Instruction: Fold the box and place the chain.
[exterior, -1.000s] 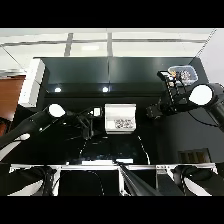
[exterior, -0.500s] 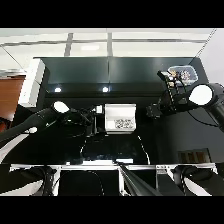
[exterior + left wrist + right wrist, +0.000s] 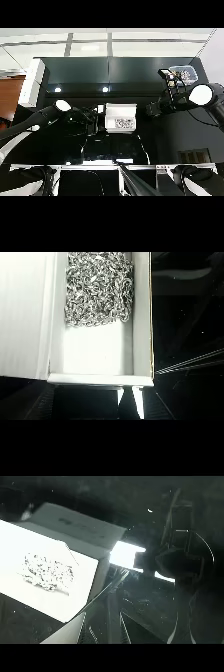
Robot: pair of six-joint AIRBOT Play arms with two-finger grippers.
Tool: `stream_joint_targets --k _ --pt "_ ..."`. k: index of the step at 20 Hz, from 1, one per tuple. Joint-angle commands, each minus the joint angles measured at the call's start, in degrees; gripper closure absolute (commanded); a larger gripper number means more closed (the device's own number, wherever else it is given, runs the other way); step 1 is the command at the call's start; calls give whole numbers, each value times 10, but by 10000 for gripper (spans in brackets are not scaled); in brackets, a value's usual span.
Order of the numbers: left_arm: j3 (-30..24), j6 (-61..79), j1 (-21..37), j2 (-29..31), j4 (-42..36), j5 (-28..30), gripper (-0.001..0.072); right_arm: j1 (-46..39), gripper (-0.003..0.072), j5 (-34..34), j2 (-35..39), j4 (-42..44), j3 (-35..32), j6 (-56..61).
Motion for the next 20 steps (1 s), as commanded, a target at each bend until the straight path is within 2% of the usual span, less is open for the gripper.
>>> stream_joint_targets --k 1,2,3,4,7,9,11,14,16,18,20 --pt "5 0 -7 -4 12 -1 233 1 425 -17 -1 0 0 0" --pt "5 0 -10 -4 13 -1 283 2 422 -33 -1 0 0 0" --pt "5 0 -10 -4 16 -1 345 4 310 -58 -2 0 0 4" --pt "5 0 -10 -4 16 -1 350 8 -15 -92 -5 2 0 15" --pt "5 0 -10 -4 16 -1 350 8 -28 -195 -39 54 0 18" --pt "5 0 -10 -4 16 -1 349 13 -27 -214 -85 123 0 -24" --pt "5 0 -10 -4 16 -1 350 28 -25 -180 -119 169 0 -137" --pt "5 0 -10 -4 16 -1 349 30 -25 -59 -103 127 14 -389" --pt "5 0 -10 -4 16 -1 349 28 -24 9 -73 81 25 -456" --pt "5 0 -10 -4 16 -1 349 28 -24 54 -61 77 24 -468" --pt "5 0 -12 -4 17 -1 350 38 -24 38 -63 87 3 -488"
